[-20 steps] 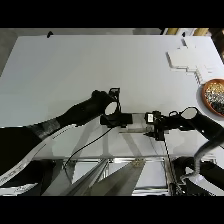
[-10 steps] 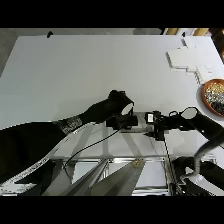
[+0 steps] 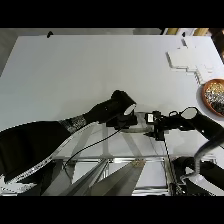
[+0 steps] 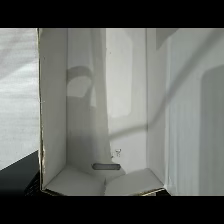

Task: Fold the box and place the chain.

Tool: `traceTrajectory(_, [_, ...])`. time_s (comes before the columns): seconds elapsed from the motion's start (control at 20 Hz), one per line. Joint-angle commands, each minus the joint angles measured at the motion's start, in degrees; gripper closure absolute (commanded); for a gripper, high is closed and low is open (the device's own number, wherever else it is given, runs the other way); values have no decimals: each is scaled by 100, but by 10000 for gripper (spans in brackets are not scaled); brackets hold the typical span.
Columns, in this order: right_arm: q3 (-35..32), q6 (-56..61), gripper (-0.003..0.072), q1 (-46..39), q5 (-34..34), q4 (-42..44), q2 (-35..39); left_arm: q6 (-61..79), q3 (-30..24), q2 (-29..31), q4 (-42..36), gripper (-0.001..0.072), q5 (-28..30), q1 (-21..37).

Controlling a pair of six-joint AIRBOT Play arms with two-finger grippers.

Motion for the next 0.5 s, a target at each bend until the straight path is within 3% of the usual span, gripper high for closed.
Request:
traceTrajectory(0.0, [4,15,113,2,2,7,0,-50,7,-17,83,682,9,-7])
traceTrajectory(0.25, [7,15,113,2,2,7,0,-111,7,-15,216,692,-378,-7])
traceTrajectory(0.35, [7,15,113,2,0,7,0,-111,7,-15,197,574,-374,-7])
traceTrajectory(0.45, [7,15,113,2,0,7,0,-111,7,-15,203,554,-354,-7])
